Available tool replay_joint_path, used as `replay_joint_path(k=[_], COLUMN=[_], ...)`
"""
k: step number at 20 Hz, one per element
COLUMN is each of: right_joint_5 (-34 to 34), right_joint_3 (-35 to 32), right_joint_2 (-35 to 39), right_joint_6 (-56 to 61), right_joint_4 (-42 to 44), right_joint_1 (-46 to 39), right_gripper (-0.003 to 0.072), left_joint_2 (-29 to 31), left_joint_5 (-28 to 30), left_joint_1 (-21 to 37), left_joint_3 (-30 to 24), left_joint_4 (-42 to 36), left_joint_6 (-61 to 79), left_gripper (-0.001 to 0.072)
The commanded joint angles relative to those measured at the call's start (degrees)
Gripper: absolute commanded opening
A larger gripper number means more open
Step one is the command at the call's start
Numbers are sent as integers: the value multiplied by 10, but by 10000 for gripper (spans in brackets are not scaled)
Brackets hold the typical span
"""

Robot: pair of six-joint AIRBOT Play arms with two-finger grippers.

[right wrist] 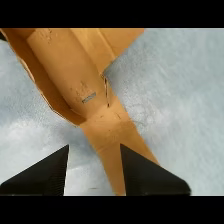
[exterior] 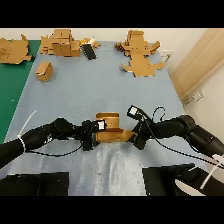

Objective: Fold the box.

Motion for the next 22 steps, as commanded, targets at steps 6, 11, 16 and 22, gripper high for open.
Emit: replay_joint_path(k=[6,11,16,22], right_joint_5=[84,107,106,108], right_joint_3=[-8,-8,-8,-8], right_joint_2=[-64,-66,-67,-67], right_joint_6=[-214,-318,-344,-344], right_joint_4=[62,117,146,161], right_joint_1=[7,8,8,9], right_gripper=[521,521,280,144], left_joint_2=[0,0,0,0], left_joint_5=[0,0,0,0], left_joint_1=[0,0,0,0], left_joint_3=[0,0,0,0], left_joint_4=[0,0,0,0], left_joint_6=[0,0,0,0], left_gripper=[597,597,597,597])
